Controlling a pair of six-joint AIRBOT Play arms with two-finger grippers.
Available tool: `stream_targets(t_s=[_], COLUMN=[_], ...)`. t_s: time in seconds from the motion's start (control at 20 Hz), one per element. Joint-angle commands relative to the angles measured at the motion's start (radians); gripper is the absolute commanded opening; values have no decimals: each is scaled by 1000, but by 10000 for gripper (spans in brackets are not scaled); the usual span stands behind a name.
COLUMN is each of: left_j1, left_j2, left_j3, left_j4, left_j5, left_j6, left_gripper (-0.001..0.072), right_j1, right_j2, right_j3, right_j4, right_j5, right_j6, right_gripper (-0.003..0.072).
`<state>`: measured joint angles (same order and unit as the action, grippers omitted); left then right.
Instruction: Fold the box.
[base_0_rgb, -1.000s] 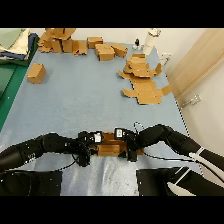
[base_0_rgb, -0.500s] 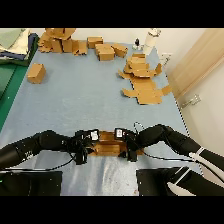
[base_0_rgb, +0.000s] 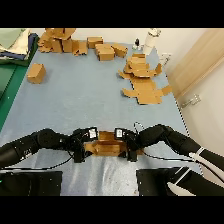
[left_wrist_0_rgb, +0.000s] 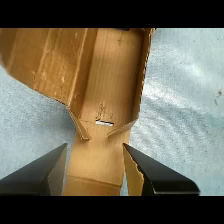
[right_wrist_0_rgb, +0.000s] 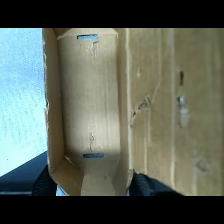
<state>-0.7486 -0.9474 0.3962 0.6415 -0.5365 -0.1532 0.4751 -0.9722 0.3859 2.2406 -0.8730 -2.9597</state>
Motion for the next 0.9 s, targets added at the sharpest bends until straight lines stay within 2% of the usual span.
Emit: stream_targets(t_s=[0.0, 0.55, 0.65, 0.85], left_j1=[2, -50, -50, -50], left_j2=[1, -26, -26, -26], left_j3=[0, 10, 10, 10], left_j4=[1, -74, -74, -80], left_j5=[-2, 43, 46, 59], left_j6=[-3, 1, 6, 11], left_gripper=[536, 525, 175, 166], right_j1=[0, 0, 0, 0], right_j2=[1, 1, 1, 1], right_j3=[1, 1, 1, 1], right_j4=[0, 0, 0, 0], right_j5=[0, 0, 0, 0], right_j6=[0, 0, 0, 0], right_gripper=[494, 494, 494, 494])
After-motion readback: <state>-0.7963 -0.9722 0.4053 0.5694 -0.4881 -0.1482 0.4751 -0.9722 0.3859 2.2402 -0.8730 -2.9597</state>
